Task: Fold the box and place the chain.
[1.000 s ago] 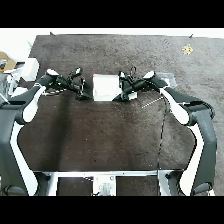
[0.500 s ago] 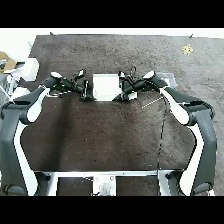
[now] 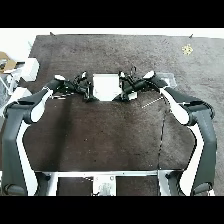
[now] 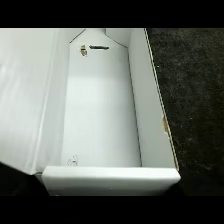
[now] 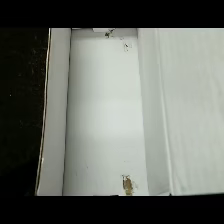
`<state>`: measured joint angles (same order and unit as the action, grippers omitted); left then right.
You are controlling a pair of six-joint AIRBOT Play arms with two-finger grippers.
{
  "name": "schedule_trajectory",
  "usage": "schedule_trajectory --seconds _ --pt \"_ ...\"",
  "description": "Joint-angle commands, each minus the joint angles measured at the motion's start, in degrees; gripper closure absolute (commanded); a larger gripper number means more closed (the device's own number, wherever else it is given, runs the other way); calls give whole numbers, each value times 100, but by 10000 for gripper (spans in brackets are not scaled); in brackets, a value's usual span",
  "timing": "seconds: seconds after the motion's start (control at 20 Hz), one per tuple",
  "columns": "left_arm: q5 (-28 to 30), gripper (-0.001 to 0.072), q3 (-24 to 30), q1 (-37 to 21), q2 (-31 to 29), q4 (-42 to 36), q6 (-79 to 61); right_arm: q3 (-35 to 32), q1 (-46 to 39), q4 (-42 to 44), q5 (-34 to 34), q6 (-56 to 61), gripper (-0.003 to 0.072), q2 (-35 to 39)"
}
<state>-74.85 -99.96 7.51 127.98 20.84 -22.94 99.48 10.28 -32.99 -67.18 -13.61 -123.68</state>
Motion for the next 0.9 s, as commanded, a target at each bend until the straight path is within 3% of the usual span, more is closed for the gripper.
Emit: schedule_trajectory --seconds 0.0,0.6,0.65,0.85 --pt "35 4 2 7 24 -24 -13 0 4 -2 -7 -11 260 -2" --pt "-11 17 2 7 24 -68 -111 0 4 -2 -7 -9 260 -4" --pt "-22 161 2 7 24 -57 -111 2 4 -2 -7 -11 261 -2" --pt "-66 188 4 7 26 -28 -107 2 2 -2 -7 -11 260 -4"
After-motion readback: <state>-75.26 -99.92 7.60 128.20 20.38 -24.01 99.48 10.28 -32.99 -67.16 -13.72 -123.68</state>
